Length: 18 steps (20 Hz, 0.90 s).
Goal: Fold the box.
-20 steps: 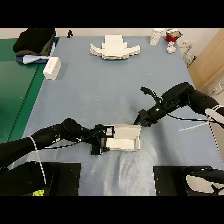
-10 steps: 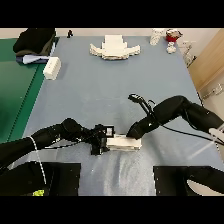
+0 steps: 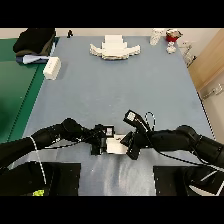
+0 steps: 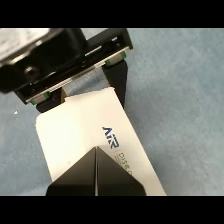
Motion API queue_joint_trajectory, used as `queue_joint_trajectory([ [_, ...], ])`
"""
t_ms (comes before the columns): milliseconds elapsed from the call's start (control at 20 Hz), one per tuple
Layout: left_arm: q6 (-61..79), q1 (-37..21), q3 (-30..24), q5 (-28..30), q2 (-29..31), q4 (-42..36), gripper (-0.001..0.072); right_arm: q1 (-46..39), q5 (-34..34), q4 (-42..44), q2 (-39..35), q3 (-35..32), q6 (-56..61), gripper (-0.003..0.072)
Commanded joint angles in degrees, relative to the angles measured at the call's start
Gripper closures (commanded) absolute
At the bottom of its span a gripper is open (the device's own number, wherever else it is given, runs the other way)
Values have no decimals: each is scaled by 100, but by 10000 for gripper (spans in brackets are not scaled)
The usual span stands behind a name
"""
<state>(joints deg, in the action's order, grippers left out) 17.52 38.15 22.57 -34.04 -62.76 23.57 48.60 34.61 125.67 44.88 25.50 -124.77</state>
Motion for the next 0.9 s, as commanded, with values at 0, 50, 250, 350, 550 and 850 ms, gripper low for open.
queue_joint_trajectory([
  [0, 0, -2, 4, 0, -2, 2, 183, 450, -702, -382, -179, -323, 0, 683],
  [50, 0, -2, 4, 0, -2, 2, 183, 496, -726, -439, -175, -337, -2, 683],
  [250, 0, -2, 4, 0, -2, 2, 183, 546, -885, -756, -175, -332, -2, 683],
  [350, 0, -2, 4, 0, -2, 2, 183, 546, -885, -772, -175, -332, -33, 682],
  [550, 0, -2, 4, 0, -2, 2, 183, 546, -699, -800, -175, -188, -518, 246],
  [850, 0, -2, 4, 0, -2, 2, 183, 546, -114, -1639, -122, 2, -1486, 11],
])
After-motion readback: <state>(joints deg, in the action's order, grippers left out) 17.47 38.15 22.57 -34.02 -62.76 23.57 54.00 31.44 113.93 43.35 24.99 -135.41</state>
